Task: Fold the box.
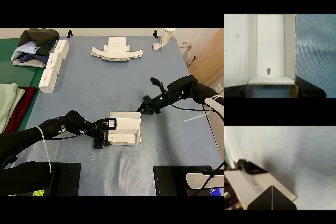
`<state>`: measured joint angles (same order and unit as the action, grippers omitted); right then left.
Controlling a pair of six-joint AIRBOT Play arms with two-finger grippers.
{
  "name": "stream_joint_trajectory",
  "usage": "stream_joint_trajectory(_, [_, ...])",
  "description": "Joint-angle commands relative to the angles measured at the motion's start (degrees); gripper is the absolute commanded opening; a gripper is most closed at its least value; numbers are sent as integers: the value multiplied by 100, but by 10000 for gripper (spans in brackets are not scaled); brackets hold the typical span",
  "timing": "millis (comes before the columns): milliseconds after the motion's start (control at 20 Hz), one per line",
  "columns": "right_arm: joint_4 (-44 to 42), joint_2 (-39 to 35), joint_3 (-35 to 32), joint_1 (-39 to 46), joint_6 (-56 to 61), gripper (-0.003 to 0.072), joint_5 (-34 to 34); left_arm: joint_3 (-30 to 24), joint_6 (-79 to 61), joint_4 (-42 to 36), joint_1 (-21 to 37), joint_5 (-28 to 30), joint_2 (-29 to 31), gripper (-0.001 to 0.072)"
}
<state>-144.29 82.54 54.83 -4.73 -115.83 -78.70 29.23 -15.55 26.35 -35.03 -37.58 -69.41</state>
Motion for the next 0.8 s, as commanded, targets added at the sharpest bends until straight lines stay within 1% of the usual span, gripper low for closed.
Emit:
stream_joint_trajectory(0, [-479,160,7,-490,-870,5,-905,4,-2,2,0,2,-4,499])
stream_joint_trajectory(100, [-304,48,-24,-754,-874,5,-1034,4,-2,2,0,2,-4,499])
stream_joint_trajectory(200, [-173,-162,-149,-909,-907,5,-1025,4,-2,2,0,2,-4,499])
stream_joint_trajectory(300, [-146,-435,-352,-1040,-1294,5,-994,4,-2,2,0,2,-4,499])
stream_joint_trajectory(350, [-146,-588,-472,-1102,-1434,5,-870,4,-2,2,0,2,-4,499])
stream_joint_trajectory(500, [-142,-1119,-898,-1316,-1897,5,-197,4,-2,2,0,2,-4,499])
stream_joint_trajectory(750, [-66,-1829,-1576,-1808,-2236,5,881,4,-2,2,0,2,-4,499])
